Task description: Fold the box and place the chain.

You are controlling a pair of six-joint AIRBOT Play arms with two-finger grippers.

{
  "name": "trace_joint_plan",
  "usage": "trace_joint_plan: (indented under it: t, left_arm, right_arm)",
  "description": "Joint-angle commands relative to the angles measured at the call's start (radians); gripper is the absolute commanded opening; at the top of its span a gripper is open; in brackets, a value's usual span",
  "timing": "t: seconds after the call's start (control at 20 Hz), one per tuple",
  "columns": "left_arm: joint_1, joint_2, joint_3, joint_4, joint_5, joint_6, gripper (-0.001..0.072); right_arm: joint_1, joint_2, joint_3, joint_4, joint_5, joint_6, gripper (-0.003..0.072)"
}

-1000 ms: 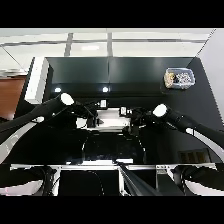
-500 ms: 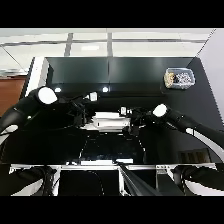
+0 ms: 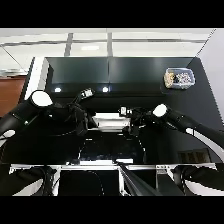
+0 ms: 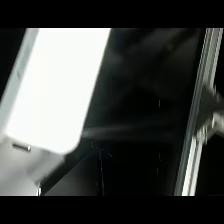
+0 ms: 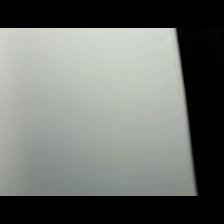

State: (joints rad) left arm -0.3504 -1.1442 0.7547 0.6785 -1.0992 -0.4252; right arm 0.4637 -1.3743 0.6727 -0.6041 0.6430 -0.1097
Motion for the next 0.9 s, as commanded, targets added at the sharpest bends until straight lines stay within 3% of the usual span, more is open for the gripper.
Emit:
trace_joint_plan:
  t: [0.0,0.1,0.2,0.3,0.55,0.85]
  left_arm:
    - [0.001,-0.003,-0.047,-0.236,0.294,0.088,0.0024]
    - [0.0,-0.018,-0.043,-0.254,0.431,0.089,0.0024]
    - [0.001,-0.047,-0.031,-0.22,0.476,0.089,0.0023]
    - [0.0,-0.103,0.003,-0.158,0.455,0.077,0.0023]
    - [0.001,-0.241,0.072,-0.158,0.395,0.077,0.0023]
    - [0.001,-0.338,0.078,-0.158,0.312,0.077,0.0023]
  right_arm:
    - [-0.001,0.0,-0.001,0.001,0.0,0.001,0.0195]
    - [-0.001,0.0,-0.001,0.001,0.0,0.001,0.0194]
    - [-0.001,0.0,-0.001,0.001,0.0,0.001,0.0194]
    - [-0.001,0.0,-0.001,0.001,0.0,0.001,0.0194]
    - [-0.001,0.0,-0.001,0.001,0.0,0.001,0.0195]
    - [-0.001,0.0,-0.001,0.001,0.0,0.001,0.0195]
